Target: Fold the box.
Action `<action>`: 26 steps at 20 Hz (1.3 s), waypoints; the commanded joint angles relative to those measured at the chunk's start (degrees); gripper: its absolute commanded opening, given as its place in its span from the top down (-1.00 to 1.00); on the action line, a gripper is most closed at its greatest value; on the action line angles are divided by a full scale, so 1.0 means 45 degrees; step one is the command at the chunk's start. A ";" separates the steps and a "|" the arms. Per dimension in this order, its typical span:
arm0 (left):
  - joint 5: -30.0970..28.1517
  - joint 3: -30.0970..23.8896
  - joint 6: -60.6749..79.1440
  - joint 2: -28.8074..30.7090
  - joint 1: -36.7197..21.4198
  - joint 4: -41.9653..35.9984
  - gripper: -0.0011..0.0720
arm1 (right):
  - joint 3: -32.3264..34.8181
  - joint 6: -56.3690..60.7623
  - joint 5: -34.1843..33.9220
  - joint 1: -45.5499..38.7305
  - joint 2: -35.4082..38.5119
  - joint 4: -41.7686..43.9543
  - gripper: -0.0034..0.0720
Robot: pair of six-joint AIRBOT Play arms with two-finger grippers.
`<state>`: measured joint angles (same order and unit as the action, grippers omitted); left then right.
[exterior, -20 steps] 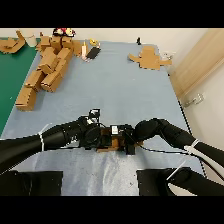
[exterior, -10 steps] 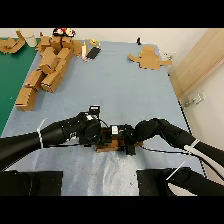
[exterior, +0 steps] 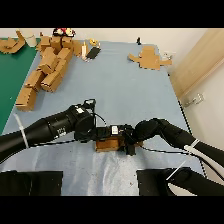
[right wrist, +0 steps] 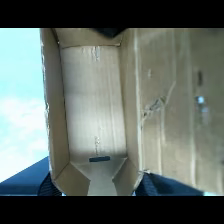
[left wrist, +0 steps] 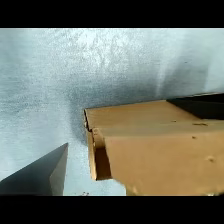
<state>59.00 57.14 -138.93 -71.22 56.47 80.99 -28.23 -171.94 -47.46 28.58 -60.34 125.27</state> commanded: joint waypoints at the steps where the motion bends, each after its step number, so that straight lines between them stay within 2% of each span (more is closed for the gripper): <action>1: 0.0141 0.0005 0.0427 0.0515 -0.0277 -0.0044 -0.41 | -0.0005 0.0005 0.0000 0.0010 0.0010 0.0000 -0.50; 7: 0.0797 -0.0389 0.1355 0.1418 -0.0962 -0.0539 -0.40 | -0.0005 0.0005 -0.0005 0.0010 0.0010 0.0005 -0.50; 8: 0.0767 -0.0544 0.1705 0.1549 -0.1103 -0.0816 -0.15 | -0.0005 0.0005 0.0000 0.0010 0.0010 0.0005 -0.50; 10: 0.0699 -0.1015 0.2793 0.1909 -0.1462 -0.1486 0.92 | -0.0005 0.0005 0.0000 0.0005 0.0010 0.0005 -0.50; 12: 0.0792 -0.1928 0.5139 0.2375 -0.2186 -0.2312 0.94 | -0.0005 0.0005 0.0000 0.0010 0.0010 0.0005 -0.50; 14: 0.1894 -0.2705 0.6771 0.2696 -0.2890 -0.2273 0.94 | -0.0005 0.0005 0.0000 0.0005 0.0010 0.0005 -0.50; 15: 0.2492 -0.3055 0.8131 0.2948 -0.3240 -0.2293 0.94 | -0.0005 0.0005 0.0000 0.0005 0.0010 0.0005 -0.50; 17: 0.2880 -0.3687 1.2308 0.3551 -0.3954 -0.2569 0.94 | -0.0005 0.0005 0.0000 0.0005 0.0010 0.0005 -0.50; 19: 0.1851 -0.4114 1.5912 0.3900 -0.4551 -0.3531 0.94 | -0.0005 0.0005 0.0000 0.0005 0.0005 0.0005 -0.50; 23: -0.1413 -0.4148 1.9103 0.3891 -0.4444 -0.3905 0.94 | -0.0005 0.0005 0.0000 0.0010 0.0010 0.0000 -0.50; 26: -0.2943 -0.4532 2.0764 0.4027 -0.4051 -0.3954 0.94 | -0.0005 0.0005 0.0000 0.0005 0.0010 0.0000 -0.50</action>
<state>54.13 38.24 -57.63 -53.78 37.34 64.31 -28.25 -171.92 -47.48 28.58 -60.34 125.27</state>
